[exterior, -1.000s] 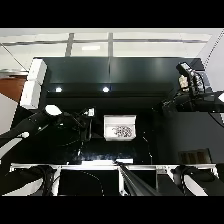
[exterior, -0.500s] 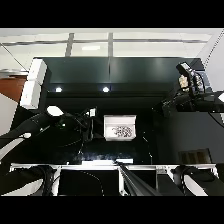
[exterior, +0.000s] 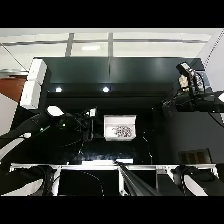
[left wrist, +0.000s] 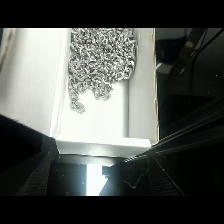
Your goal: Fold the box and place the chain.
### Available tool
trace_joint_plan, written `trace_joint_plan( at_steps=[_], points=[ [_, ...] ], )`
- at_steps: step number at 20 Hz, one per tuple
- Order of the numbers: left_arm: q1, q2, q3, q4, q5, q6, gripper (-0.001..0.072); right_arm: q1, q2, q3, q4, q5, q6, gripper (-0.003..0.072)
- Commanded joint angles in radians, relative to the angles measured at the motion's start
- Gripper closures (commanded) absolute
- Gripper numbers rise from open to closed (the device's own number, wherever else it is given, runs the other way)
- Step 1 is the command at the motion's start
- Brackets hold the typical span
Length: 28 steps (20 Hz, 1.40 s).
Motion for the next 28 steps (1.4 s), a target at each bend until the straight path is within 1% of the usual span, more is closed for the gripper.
trace_joint_plan(
  at_steps=[1, 9, 15, 28],
  points=[
    [-0.006, -0.001, 0.0, 0.005, 0.0, 0.002, 0.0001, 0.0, 0.0, 0.0, 0.0, -0.001, 0.0, 0.0092],
    [-0.018, 0.0, 0.0, 0.011, -0.005, 0.01, 0.0001, 0.0, 0.0, 0.0, 0.0, -0.002, 0.0, 0.0092],
    [-0.031, 0.0, 0.0, 0.007, 0.023, -0.006, -0.0002, 0.0, 0.0, 0.0, 0.0, -0.002, 0.0, 0.0092],
    [-0.044, 0.0, 0.0, 0.011, 0.03, -0.007, -0.0002, 0.0, 0.0, 0.0, 0.0, -0.008, 0.0, 0.0092]
  ],
)
